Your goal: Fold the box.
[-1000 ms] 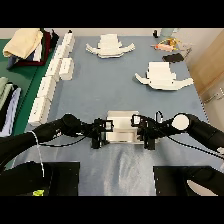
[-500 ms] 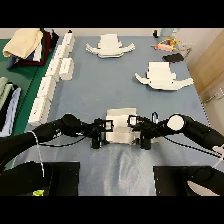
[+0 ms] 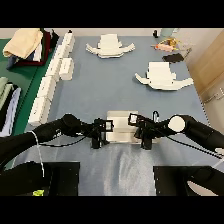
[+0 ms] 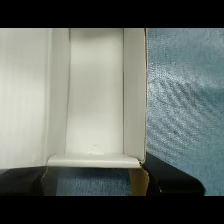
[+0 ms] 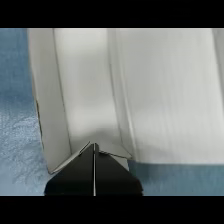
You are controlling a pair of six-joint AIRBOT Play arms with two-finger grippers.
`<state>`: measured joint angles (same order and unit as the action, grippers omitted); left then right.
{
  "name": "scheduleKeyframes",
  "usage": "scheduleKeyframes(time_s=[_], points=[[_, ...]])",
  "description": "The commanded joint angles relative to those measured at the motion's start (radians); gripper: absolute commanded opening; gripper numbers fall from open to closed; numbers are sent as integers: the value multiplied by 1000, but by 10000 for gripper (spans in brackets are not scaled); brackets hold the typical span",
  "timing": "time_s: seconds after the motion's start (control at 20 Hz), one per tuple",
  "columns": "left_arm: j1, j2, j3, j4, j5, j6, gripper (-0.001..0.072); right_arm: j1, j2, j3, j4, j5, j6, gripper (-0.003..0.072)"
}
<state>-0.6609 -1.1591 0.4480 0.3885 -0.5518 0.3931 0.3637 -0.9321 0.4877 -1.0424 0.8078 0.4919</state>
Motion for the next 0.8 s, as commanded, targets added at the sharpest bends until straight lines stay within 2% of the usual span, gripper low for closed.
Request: scheduleKeyframes(time_s=[0.0,0.05,0.15,0.3,0.4,0.5,0.6,0.75], points=[[0,0,0,0,0,0,525,0,60,29,-182,57,430,4],[0,0,0,0,0,0,525,-1,80,42,-218,89,522,4],[0,0,0,0,0,0,525,-1,124,84,-346,180,840,4],[0,0,0,0,0,0,525,-13,197,146,-637,346,1306,4],[0,0,0,0,0,0,525,-70,215,146,-780,434,1480,4],[0,0,0,0,0,0,525,-168,187,123,-733,454,1491,4],[0,0,0,0,0,0,525,-234,134,84,-613,439,1432,4],[0,0,0,0,0,0,525,-246,34,46,-442,375,1320,4]])
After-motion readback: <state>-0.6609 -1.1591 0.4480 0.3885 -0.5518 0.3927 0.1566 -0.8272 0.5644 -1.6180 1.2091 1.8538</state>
